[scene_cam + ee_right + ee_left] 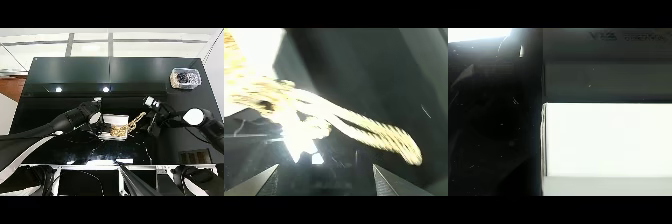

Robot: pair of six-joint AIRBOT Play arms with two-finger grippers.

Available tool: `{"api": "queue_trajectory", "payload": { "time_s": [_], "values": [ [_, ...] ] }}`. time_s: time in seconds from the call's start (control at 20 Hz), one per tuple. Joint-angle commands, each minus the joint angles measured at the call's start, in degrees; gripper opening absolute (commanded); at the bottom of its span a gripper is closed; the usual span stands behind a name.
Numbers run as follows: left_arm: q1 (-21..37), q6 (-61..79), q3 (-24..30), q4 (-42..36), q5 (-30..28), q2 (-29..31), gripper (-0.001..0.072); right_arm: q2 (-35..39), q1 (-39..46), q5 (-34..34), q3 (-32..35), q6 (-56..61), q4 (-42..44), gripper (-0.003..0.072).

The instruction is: Fold the box and place the chain.

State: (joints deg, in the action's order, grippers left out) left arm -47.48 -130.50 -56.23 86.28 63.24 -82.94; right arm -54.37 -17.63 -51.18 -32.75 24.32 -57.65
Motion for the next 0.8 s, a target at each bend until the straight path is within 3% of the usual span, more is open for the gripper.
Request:
{"api": "queue_trajectory", "payload": {
  "time_s": [0.0, 0.2, 0.75],
  "values": [
    [0.0, 0.0, 0.0, 0.0, 0.0, 0.0, 0.0034, -4.8, -0.8, 0.6, 1.2, -23.0, 9.6, 0.0700],
    [0.0, 0.0, 0.0, 0.0, -0.1, 0.0, 0.0034, -10.9, -0.8, 1.2, 1.0, -29.8, 11.1, 0.0699],
    [0.0, 0.0, 0.0, 0.0, -0.1, 0.0, 0.0034, -17.3, -0.8, 5.1, -2.8, -35.1, 14.0, 0.0699]
  ]
}}
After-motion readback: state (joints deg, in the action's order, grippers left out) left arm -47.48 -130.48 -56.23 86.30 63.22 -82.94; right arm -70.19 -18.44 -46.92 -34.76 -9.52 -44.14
